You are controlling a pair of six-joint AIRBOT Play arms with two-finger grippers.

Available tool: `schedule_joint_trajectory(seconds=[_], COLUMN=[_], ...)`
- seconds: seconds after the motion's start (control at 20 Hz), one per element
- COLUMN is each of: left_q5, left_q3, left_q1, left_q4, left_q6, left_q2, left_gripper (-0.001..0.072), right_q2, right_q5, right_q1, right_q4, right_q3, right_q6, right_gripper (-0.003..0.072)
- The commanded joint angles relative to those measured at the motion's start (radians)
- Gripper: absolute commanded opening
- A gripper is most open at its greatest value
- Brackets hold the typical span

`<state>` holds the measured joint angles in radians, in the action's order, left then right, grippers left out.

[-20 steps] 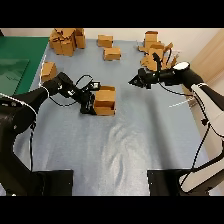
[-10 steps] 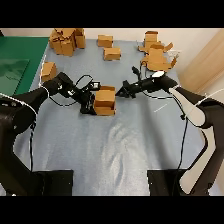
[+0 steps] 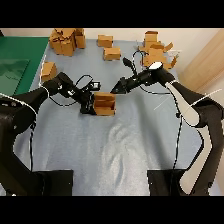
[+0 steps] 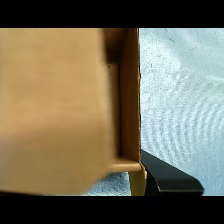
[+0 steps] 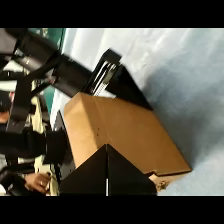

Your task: Fold the box.

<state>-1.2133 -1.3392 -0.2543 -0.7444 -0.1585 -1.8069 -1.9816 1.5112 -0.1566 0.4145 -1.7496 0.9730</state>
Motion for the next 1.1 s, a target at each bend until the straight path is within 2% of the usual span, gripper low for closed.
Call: schedule_joint_trajectory(seconds=[0.0, 0.15, 0.25, 0.5, 0.6, 0.8, 1.05], left_q5=[-0.001, -0.001, -0.001, -0.001, -0.001, 0.0, 0.0], left_q3=[0.0, 0.0, 0.0, 0.0, 0.0, 0.0, 0.0], left_q1=[0.0, 0.0, 0.0, 0.0, 0.0, 0.0, 0.0], left_q4=[0.0, 0.0, 0.0, 0.0, 0.0, 0.0, 0.0], left_q6=[0.0, 0.0, 0.0, 0.0, 0.003, 0.003, 0.003], left_q2=[0.0, 0.0, 0.0, 0.0, 0.0, 0.0, 0.0], left_gripper=[0.0288, 0.0288, 0.0288, 0.0288, 0.0288, 0.0288, 0.0288], right_q2=[0.007, 0.012, 0.012, 0.023, 0.04, 0.089, 0.124], right_q5=[0.09, 0.068, 0.041, -0.037, -0.087, -0.105, -0.086], right_q1=[0.008, 0.031, 0.054, 0.108, 0.127, 0.151, 0.157], right_q4=[0.007, 0.043, 0.119, 0.243, 0.302, 0.38, 0.357], right_q3=[-0.011, -0.013, -0.016, -0.022, -0.024, -0.023, -0.023], right_q6=[-0.151, -0.23, -0.233, -0.289, -0.321, -0.349, -0.349], right_gripper=[0.0012, 0.0114, 0.0178, 0.0189, 0.0237, 0.0237, 0.0238])
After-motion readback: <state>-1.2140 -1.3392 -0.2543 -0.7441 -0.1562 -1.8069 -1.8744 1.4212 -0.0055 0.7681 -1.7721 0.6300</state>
